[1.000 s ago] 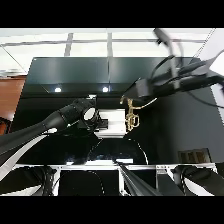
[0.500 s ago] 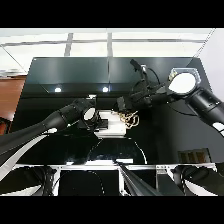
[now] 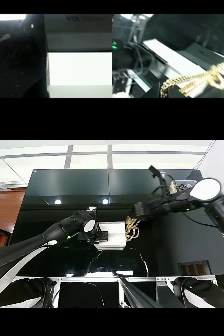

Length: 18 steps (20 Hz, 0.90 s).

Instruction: Fold the box and place the chain.

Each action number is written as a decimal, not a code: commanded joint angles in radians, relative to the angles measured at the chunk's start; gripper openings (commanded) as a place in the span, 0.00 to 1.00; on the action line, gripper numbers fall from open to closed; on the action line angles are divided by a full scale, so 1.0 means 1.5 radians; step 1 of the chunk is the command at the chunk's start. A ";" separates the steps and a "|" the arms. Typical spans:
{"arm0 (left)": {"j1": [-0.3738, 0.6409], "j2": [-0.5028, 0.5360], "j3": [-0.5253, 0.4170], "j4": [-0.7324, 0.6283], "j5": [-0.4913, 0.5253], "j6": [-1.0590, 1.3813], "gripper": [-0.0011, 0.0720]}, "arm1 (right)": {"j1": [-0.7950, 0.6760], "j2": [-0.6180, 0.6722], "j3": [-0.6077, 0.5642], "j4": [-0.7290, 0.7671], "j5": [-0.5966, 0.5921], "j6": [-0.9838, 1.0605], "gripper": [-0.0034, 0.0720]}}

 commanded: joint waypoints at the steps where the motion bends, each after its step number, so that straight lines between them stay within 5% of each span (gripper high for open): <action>1: 0.000 0.000 0.001 0.000 0.000 0.000 0.05 | -0.028 0.021 -0.014 -0.005 0.089 -0.003 0.05; 8: 0.000 0.000 0.001 0.000 -0.003 0.000 0.05 | 0.112 -0.011 -0.066 0.095 -0.114 -0.023 0.05; 12: 0.000 0.000 0.001 0.000 -0.003 0.000 0.05 | 0.143 -0.047 -0.066 0.094 -0.119 -0.022 0.06; 13: 0.000 0.000 0.001 0.000 -0.003 0.000 0.05 | 0.144 -0.053 -0.066 0.092 -0.119 -0.017 0.09; 14: 0.000 0.000 0.001 0.000 -0.003 0.000 0.05 | 0.143 -0.054 -0.066 0.077 -0.119 -0.001 0.36; 15: 0.000 0.000 0.001 0.000 -0.003 0.000 0.05 | 0.132 -0.052 -0.066 0.062 -0.110 0.007 0.46; 18: 0.000 0.000 0.001 0.000 -0.002 0.000 0.05 | 0.036 -0.028 -0.066 0.030 -0.046 0.006 0.46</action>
